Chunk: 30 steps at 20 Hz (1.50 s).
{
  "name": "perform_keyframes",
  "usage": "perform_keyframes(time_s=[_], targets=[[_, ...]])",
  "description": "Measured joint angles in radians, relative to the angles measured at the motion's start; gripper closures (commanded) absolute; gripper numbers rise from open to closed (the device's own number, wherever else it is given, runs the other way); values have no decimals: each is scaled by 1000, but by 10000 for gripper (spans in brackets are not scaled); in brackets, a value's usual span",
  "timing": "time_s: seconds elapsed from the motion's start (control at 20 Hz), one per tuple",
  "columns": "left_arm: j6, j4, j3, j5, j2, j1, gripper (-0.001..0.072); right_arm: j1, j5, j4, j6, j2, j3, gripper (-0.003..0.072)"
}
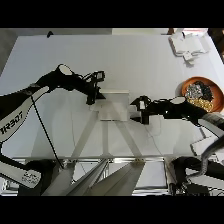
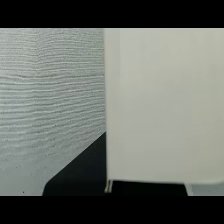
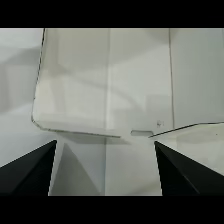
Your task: Fold the box and place the chain.
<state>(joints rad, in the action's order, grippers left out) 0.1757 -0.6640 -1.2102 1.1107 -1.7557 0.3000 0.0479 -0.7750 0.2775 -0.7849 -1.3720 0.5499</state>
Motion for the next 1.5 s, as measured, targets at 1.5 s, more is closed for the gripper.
perform_keyframes(time_s=[1.5], targets=[[0, 0, 0, 0, 0, 0, 700, 39, 58, -236, 297, -10, -61, -2]])
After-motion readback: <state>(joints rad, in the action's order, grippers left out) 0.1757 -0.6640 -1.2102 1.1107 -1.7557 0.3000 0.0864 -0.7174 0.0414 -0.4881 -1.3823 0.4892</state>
